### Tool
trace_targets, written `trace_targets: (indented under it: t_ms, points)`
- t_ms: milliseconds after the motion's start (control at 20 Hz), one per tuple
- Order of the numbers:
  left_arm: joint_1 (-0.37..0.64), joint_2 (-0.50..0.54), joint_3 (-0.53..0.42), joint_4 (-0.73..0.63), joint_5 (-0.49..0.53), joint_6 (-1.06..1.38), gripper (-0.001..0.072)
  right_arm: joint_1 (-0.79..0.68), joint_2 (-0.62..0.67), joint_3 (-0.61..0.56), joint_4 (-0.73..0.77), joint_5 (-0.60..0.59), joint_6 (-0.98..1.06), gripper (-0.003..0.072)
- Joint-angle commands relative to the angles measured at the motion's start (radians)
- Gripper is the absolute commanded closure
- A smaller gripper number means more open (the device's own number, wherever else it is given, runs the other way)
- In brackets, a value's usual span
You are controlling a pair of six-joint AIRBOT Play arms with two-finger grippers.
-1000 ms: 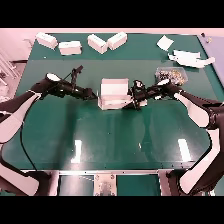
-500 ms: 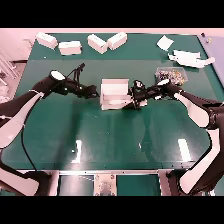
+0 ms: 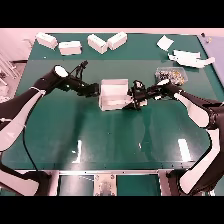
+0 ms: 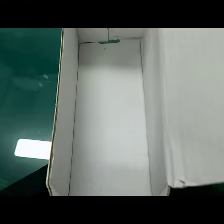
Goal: Fold the box and place the chain.
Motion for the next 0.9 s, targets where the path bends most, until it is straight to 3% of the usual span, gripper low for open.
trace_targets:
  t_ms: [0,250,500,650,850]
  points:
    - [0.009,0.016,0.003,0.146,0.054,-0.082,0.0687,0.0,0.0,0.0,0.002,-0.002,0.002,0.0139]
    - [0.056,0.016,-0.003,0.238,0.069,-0.077,0.0687,0.0,0.0,0.0,0.002,-0.002,0.002,0.0139]
    - [0.064,0.008,-0.03,0.277,-0.018,-0.09,0.0687,0.0,0.0,0.0,0.002,-0.002,0.002,0.0139]
    - [0.069,0.009,-0.085,0.275,-0.018,-0.09,0.0687,0.0,0.0,0.0,0.002,-0.002,0.002,0.0139]
    - [0.05,0.009,-0.091,0.177,-0.017,-0.076,0.0686,0.0,0.0,0.0,0.002,-0.002,0.002,0.0139]
